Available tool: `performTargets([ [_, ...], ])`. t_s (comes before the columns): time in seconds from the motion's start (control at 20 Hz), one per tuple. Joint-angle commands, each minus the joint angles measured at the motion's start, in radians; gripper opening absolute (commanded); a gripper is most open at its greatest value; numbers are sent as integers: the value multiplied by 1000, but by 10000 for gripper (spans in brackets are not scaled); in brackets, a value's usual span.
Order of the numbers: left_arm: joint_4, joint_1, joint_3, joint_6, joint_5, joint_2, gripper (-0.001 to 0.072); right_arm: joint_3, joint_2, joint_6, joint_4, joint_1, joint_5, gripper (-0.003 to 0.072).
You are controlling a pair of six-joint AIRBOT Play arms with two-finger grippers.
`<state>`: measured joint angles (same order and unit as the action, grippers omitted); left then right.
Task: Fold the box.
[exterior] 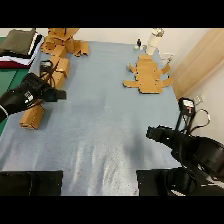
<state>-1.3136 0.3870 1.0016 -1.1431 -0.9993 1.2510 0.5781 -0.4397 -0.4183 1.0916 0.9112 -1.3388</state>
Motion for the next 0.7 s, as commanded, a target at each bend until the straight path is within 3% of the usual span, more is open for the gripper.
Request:
performTargets([
  [0.0,-327,111,64,-264,-274,-21,11,23,-136,-244,193,-143,32,4],
  [0.1,-366,161,143,-263,-349,-21,11,78,-261,-434,337,-268,94,4],
  [0.3,-422,246,286,-264,-250,-9,11,279,-574,-748,623,-446,180,4],
  [0.5,-417,253,340,-250,-231,85,11,497,-854,-840,681,-455,180,4],
  [0.65,-417,253,340,-217,-211,154,10,573,-949,-867,735,-454,187,4],
])
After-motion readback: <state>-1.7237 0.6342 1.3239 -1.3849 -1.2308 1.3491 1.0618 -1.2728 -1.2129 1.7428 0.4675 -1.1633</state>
